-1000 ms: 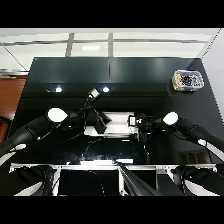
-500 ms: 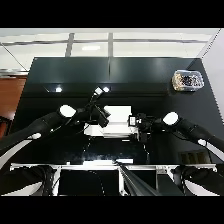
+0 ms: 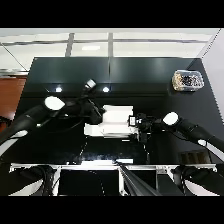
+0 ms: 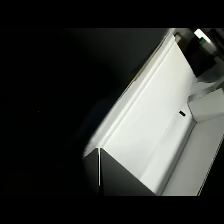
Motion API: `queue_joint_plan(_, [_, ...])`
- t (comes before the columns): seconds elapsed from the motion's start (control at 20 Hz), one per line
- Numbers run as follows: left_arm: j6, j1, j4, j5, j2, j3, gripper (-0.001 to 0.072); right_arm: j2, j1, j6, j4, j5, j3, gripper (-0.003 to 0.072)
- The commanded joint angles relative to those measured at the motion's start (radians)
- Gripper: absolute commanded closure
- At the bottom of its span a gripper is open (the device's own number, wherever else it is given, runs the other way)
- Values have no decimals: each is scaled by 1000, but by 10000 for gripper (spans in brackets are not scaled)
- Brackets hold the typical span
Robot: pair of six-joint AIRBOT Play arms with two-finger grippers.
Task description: Fold the box and place the chain.
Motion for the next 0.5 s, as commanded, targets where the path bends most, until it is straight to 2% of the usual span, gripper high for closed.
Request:
queue_joint_plan(0.0, [-114,109,77,-166,139,-28,661,-1,1,0,0,-9,0,256])
queue_joint_plan(0.05, [-100,125,73,-197,162,-50,474,-1,1,0,0,-15,0,255])
queue_joint_plan(0.1, [-31,124,86,-236,169,-71,138,-1,1,0,0,-20,0,255])
queue_joint_plan(0.15, [50,112,125,-272,166,-90,1,-1,1,0,0,-20,0,255])
queue_joint_plan(0.3, [212,45,275,-230,136,-137,1,-1,1,0,3,-20,0,255])
queue_joint_plan(0.45, [337,-48,332,-139,87,-148,2,-1,1,0,3,-20,0,255])
